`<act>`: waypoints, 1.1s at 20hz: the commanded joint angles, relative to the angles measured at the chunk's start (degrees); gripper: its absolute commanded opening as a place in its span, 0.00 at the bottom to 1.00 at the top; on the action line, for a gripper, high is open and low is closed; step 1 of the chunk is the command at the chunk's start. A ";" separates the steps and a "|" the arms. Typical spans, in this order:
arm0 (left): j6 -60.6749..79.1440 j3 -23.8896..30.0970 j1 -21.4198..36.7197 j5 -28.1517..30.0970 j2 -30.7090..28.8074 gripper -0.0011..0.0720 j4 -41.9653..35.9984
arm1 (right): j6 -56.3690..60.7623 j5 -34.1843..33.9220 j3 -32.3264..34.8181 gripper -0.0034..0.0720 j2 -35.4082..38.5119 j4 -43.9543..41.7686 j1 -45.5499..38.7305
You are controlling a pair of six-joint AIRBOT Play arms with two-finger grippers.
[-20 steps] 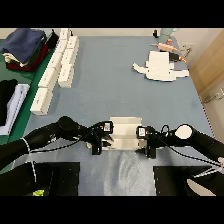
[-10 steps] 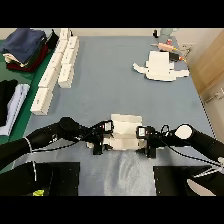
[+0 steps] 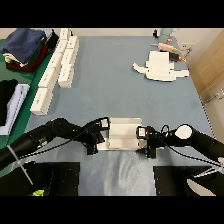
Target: Fold the box.
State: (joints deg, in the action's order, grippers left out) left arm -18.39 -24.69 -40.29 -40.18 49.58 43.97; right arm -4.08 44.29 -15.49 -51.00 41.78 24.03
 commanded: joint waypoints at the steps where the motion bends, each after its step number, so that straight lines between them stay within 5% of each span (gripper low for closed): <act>1: -27.17 -1.77 0.02 -6.95 -8.92 0.04 14.82 | 0.04 0.00 -0.04 0.84 0.00 -0.02 0.00; 6: -73.96 -3.58 0.37 -15.21 -19.02 0.04 37.33 | 0.04 0.00 -0.04 0.84 0.00 -0.02 0.00; 8: -82.62 -3.85 3.43 -20.48 -19.19 0.04 40.06 | 0.04 0.00 -0.04 0.84 0.00 -0.02 0.00; 14: -76.76 -3.41 16.76 -22.21 -13.40 0.04 25.81 | 0.04 0.00 -0.02 0.84 0.00 -0.02 0.00; 18: -67.84 -0.76 17.81 -17.62 -6.38 0.04 11.43 | 0.04 -0.02 -0.04 0.84 0.00 -0.02 0.00; 22: -66.20 0.59 17.77 -15.56 -1.31 0.04 8.28 | 0.04 0.00 -0.04 0.84 0.00 -0.02 0.00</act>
State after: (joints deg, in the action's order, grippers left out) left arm -86.91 -24.97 -23.00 -57.39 44.88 56.97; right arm -4.05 44.27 -15.51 -51.00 41.76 24.03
